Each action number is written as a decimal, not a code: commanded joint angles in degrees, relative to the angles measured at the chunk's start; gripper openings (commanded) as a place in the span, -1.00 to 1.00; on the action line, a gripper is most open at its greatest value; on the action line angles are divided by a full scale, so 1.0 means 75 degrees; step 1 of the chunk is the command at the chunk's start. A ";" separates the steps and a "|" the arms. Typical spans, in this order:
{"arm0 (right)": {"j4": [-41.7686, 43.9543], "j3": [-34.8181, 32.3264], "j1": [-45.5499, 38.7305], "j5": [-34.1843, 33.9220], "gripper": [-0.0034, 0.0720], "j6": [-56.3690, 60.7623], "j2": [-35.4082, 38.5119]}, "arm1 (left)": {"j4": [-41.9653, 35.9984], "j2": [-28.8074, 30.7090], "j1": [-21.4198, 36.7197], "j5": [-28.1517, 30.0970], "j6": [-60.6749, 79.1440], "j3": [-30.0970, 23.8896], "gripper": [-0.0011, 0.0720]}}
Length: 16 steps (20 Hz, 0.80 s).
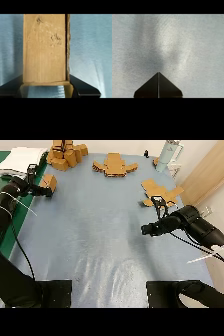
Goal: Fold the box.
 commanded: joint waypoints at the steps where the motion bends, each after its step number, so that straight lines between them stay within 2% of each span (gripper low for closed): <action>1: 0.0003 0.0009 0.0003 -0.0003 -0.89 0.0003 -0.0006 | 0.0044 -0.0565 -0.0076 0.0131 0.0090 0.0341 0.43; 12: 0.0003 0.0009 0.0003 0.0000 -0.89 0.0003 -0.0006 | 0.0026 -0.0682 -0.0175 0.0189 0.0087 0.0341 0.44; 14: 0.0003 0.0009 0.0003 0.0000 -0.89 0.0003 -0.0006 | 0.0038 -0.0659 -0.0175 0.0038 0.0064 0.0344 0.95; 16: 0.0003 0.0009 0.0003 0.0000 -0.89 0.0003 -0.0006 | 0.0111 -0.0562 -0.0157 -0.0402 0.0064 0.0379 0.95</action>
